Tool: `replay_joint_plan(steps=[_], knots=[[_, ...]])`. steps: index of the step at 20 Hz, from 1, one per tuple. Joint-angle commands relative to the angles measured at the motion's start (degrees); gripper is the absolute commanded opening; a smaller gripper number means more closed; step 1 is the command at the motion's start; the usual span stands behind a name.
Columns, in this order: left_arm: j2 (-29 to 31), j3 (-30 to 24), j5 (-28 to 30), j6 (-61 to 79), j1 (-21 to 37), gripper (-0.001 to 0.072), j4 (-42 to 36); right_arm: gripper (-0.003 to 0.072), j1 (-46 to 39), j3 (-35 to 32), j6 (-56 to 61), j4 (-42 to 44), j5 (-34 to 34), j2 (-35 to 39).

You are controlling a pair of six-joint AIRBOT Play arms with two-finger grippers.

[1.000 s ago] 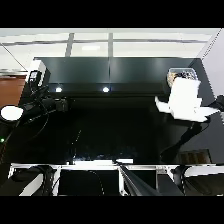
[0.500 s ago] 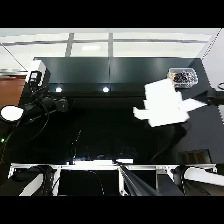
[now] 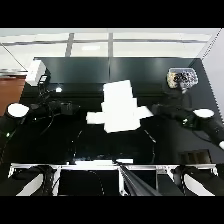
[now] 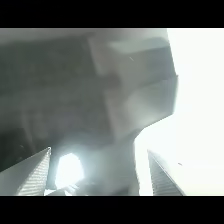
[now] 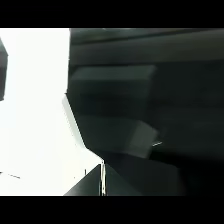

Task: Fold the box and place the chain.

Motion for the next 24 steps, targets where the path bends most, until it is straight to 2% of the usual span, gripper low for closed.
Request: replay_joint_plan(steps=[1,3,9,13,14,15,16,19,20,23,24], knots=[[-8.2,3.8,-9.9,3.9,1.1,0.0712,-10.1,0.0013,13.0,-3.0,-1.7,4.9,-13.4,1.0],[-15.2,7.6,-19.1,10.3,1.9,0.0712,-15.8,0.0013,15.3,-3.0,-1.5,5.0,-14.4,1.0],[-31.6,19.0,-28.5,12.7,-2.6,0.0712,-13.0,0.0013,16.6,-3.0,-1.5,4.9,-14.2,1.0],[-40.3,26.1,-40.2,13.0,-4.4,0.0698,-11.0,0.0013,16.6,-3.0,-1.5,4.9,-13.8,1.0],[-41.7,27.5,-41.8,13.0,-5.0,0.0678,-9.2,0.0013,16.6,-3.0,-1.5,4.9,-13.8,1.0],[-43.1,29.0,-43.3,13.0,-5.5,0.0604,-6.3,0.0014,16.6,-3.0,-1.5,4.9,-13.8,1.0],[-43.9,30.5,-43.7,13.0,-6.2,0.0562,-3.1,0.0013,16.6,-3.0,-1.5,4.9,-13.7,1.0],[-44.4,33.1,-42.4,13.1,-7.9,0.0411,1.0,0.0013,16.6,-3.0,-1.5,4.9,-13.4,1.0],[-44.4,33.7,-41.9,13.1,-7.9,0.0336,0.9,0.0014,16.6,-3.0,-1.5,4.9,-13.4,1.0],[-44.4,34.5,-40.5,13.0,-7.9,0.0327,0.9,0.0013,16.6,-3.0,-1.5,4.9,-13.4,1.0],[-44.4,34.5,-40.4,13.0,-7.9,0.0248,0.9,0.0013,16.6,-3.0,-1.5,4.7,-13.4,1.0]])
